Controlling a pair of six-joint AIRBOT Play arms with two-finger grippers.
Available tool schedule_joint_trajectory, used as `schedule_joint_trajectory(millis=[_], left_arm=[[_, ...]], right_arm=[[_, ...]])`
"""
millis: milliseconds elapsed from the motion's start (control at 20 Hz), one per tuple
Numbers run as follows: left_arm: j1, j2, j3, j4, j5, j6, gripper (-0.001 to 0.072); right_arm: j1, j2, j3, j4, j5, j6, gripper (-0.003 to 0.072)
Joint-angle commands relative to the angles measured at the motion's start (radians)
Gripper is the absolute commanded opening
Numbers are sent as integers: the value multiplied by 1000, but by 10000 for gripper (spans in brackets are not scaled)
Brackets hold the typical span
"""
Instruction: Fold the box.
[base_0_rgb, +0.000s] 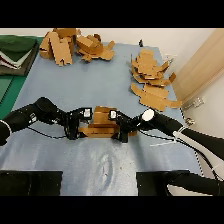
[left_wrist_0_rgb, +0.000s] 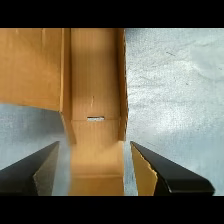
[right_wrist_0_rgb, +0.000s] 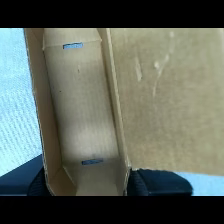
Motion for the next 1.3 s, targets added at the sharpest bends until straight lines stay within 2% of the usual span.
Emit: schedule_joint_trajectory(millis=[0, 100, 150, 200, 400, 450, 500, 700, 1250], left_arm=[[-36, 1, 0, 3, 26, -11, 681], [-53, 1, 0, 3, 59, -11, 671], [-60, 1, 0, 4, 75, -11, 554], [-63, 1, 0, 3, 77, -11, 505], [-72, 1, 0, 11, 77, -12, 495], [-72, 1, 0, 18, 77, -23, 390], [-72, 1, 0, 42, 77, -37, 349], [-72, 1, 0, 165, 90, -122, 349], [-82, 1, 0, 175, 95, -143, 350]], right_arm=[[0, 1, 1, 0, 0, 0, 516], [0, 1, 1, 0, 0, 0, 516], [0, 1, 1, 0, 0, 0, 516], [0, 1, 1, 0, 0, 0, 516], [0, 1, 1, 0, 0, 0, 516], [0, 1, 1, 0, 0, 0, 516], [0, 1, 1, 0, 0, 0, 516], [0, 1, 1, 0, 0, 0, 516], [0, 1, 1, 0, 0, 0, 516]])
